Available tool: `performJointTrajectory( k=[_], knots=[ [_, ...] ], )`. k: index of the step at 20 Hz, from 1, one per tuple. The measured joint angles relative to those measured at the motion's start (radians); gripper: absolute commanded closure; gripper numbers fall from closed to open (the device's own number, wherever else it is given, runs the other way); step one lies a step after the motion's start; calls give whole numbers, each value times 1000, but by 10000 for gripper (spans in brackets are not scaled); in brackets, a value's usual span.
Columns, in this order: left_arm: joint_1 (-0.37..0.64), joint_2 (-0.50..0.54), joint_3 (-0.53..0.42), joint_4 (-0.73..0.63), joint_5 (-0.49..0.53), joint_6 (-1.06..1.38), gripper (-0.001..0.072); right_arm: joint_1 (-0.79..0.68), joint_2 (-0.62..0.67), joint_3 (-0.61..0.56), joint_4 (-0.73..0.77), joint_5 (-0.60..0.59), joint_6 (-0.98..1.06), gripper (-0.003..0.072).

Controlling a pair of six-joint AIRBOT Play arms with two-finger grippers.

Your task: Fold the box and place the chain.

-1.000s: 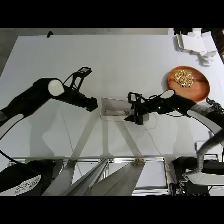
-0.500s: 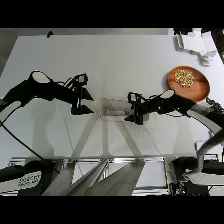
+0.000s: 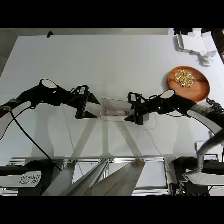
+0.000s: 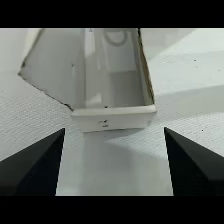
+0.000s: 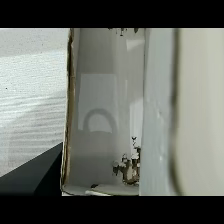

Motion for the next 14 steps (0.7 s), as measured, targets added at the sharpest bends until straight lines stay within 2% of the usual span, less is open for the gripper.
performJointTrajectory(
  k=[14],
  knots=[
    [-55,-52,-19,-87,84,76,10,0,0,0,0,0,0,252]
  ],
)
